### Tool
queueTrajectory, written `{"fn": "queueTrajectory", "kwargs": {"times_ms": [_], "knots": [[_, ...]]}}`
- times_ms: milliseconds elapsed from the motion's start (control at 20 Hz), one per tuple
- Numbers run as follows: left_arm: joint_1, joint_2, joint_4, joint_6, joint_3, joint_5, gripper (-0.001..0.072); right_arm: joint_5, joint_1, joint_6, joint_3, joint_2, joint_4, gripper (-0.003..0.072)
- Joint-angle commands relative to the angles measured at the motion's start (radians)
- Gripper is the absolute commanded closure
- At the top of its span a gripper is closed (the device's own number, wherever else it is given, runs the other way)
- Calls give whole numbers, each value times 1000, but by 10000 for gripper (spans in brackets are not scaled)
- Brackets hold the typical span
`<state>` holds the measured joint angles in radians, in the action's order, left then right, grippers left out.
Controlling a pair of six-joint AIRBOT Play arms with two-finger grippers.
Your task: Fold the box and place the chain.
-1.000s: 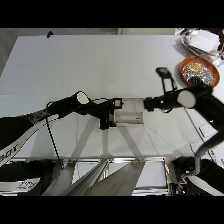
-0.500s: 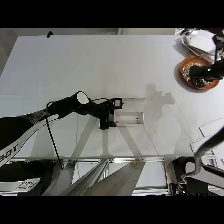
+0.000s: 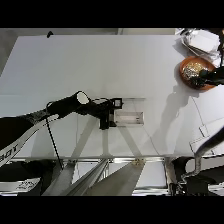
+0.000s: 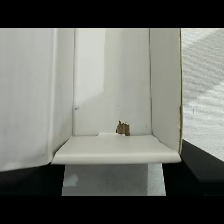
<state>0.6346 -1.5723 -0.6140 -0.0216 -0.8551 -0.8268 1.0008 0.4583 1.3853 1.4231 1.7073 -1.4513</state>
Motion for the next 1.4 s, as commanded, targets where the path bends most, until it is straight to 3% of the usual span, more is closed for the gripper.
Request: {"fn": "queueTrajectory", "kwargs": {"times_ms": [0,100,200,350,650,800,1000,1200,1350], "knots": [[-1,0,0,0,0,0,385,24,4,1,11,37,19,292],[-1,0,0,0,0,0,385,25,4,1,11,40,19,294],[-1,0,0,0,0,0,385,24,4,-2,11,50,22,366],[-1,0,0,0,0,0,385,19,4,-7,11,69,62,401],[-1,1,0,0,0,0,385,3,4,-55,11,68,68,666],[-1,1,0,0,0,0,385,8,4,-60,11,33,68,667],[-1,1,0,0,0,0,385,34,4,-90,11,-107,68,667],[-1,1,0,0,0,0,385,147,4,-181,11,-303,118,667],[-1,0,0,0,0,0,385,252,4,-243,11,-471,241,667]]}}
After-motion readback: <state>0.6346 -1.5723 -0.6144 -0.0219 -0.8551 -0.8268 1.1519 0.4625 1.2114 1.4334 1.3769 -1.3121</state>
